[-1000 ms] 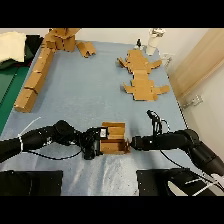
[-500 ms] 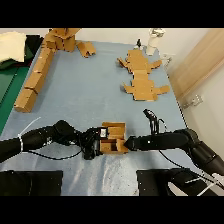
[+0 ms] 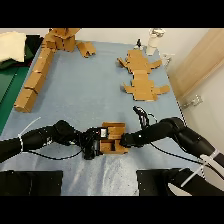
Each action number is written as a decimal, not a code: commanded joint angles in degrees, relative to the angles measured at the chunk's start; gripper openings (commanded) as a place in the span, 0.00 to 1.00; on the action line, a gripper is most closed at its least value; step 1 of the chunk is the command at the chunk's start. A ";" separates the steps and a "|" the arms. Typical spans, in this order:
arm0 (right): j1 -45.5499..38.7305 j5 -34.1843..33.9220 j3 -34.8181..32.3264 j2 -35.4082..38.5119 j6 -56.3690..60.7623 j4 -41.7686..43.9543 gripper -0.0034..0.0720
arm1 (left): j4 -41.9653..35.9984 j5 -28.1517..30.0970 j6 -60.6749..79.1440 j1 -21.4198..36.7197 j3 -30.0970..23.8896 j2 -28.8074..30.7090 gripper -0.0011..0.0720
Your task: Fold the box.
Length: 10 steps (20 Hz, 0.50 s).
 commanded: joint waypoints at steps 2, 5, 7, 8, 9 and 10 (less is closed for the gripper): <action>5.66 -2.29 3.39 -5.86 12.04 -9.73 0.63 | -0.02 -0.02 0.00 0.02 0.02 0.00 0.73; 11.23 -3.43 3.52 -6.40 20.79 -14.67 0.63 | 0.00 -0.02 0.00 0.02 0.02 0.00 0.73; 14.88 -3.43 4.02 -6.40 27.15 -18.05 0.57 | 0.00 0.00 0.02 0.02 0.02 0.00 0.73; 16.50 -3.67 4.68 -6.45 30.34 -19.89 0.57 | -0.02 -0.02 0.00 0.02 0.02 0.00 0.73; 18.14 -4.00 5.84 -6.86 33.14 -21.66 0.57 | -0.02 -0.02 0.00 0.02 0.02 0.00 0.73; 19.43 -4.55 7.13 -7.69 35.26 -22.82 0.57 | 0.00 -0.02 0.00 0.02 0.02 0.00 0.73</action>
